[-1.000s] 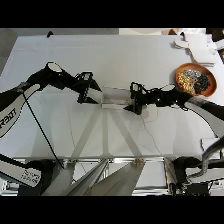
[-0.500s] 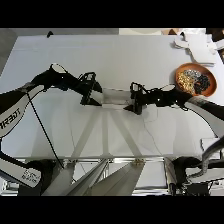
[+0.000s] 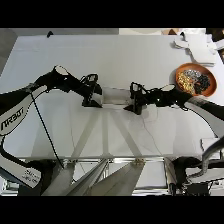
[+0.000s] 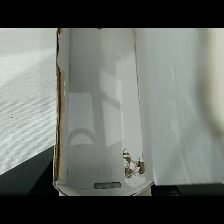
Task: Fold the box and place the chain.
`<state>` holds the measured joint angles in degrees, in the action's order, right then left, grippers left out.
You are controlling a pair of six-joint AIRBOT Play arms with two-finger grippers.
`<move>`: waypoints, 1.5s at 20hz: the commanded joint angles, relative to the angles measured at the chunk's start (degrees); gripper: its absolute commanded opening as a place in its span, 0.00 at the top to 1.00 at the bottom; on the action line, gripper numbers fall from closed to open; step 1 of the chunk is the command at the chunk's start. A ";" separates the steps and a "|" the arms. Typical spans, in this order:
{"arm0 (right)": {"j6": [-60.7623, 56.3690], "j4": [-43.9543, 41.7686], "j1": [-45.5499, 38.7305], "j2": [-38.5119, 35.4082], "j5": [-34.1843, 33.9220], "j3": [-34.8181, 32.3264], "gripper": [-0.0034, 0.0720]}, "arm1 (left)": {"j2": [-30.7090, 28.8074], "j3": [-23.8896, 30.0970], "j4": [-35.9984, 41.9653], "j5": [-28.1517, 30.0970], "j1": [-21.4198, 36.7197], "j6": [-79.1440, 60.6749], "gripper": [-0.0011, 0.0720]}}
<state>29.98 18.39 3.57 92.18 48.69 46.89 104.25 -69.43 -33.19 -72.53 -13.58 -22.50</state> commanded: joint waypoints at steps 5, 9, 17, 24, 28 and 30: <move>0.02 0.00 -0.02 -0.04 0.00 0.02 0.34 | 1.64 0.00 3.30 3.78 -1.31 0.15 0.04; 0.02 0.00 0.00 -0.04 0.00 0.02 0.34 | 1.57 0.00 1.14 3.80 -2.25 0.02 0.04; 0.02 0.00 -0.02 -0.04 0.00 0.02 0.34 | 1.51 0.00 0.13 4.15 -2.71 0.07 0.34; 0.02 0.00 0.00 -0.04 0.00 0.02 0.34 | 1.49 0.00 0.11 4.15 -2.71 0.07 0.34; 0.02 0.00 0.00 -0.04 0.00 0.02 0.34 | 1.49 0.00 0.13 4.15 -2.71 0.07 0.34; 0.02 0.00 0.00 -0.04 0.00 0.02 0.34 | 1.49 0.00 0.13 4.15 -2.71 0.07 0.34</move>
<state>30.00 18.41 3.57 92.18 48.71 46.89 105.71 -69.45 -32.99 -68.42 -16.25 -22.41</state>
